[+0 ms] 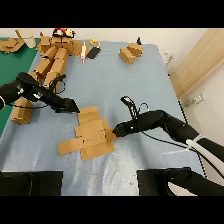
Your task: Fold the box.
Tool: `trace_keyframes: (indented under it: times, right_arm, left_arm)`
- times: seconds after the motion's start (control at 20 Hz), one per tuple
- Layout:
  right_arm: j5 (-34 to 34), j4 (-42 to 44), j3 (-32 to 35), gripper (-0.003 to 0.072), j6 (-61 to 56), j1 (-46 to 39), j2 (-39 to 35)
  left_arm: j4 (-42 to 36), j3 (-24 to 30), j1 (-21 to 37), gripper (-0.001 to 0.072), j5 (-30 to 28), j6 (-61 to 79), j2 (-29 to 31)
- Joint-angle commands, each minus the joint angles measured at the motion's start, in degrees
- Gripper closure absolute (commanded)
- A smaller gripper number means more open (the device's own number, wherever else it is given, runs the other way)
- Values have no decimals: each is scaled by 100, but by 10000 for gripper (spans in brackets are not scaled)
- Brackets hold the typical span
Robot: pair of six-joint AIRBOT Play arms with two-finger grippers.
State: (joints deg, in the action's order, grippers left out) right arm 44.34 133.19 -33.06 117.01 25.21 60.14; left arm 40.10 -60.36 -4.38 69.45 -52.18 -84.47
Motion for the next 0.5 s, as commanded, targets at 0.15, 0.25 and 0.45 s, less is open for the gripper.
trace_keyframes:
  times: [0.15, 0.25, 0.45]
  right_arm:
    - [-682, -98, 219, 682, -4, 378, -234]
    - [-682, -118, 219, 682, -4, 378, -234]
    - [-682, -153, 219, 682, -13, 378, -229]
  left_arm:
    - [-225, 55, -63, 78, 398, 83, -675]
    - [-476, 55, -208, 78, 413, 363, -820]
    - [-975, 55, -503, 92, 426, 903, -852]
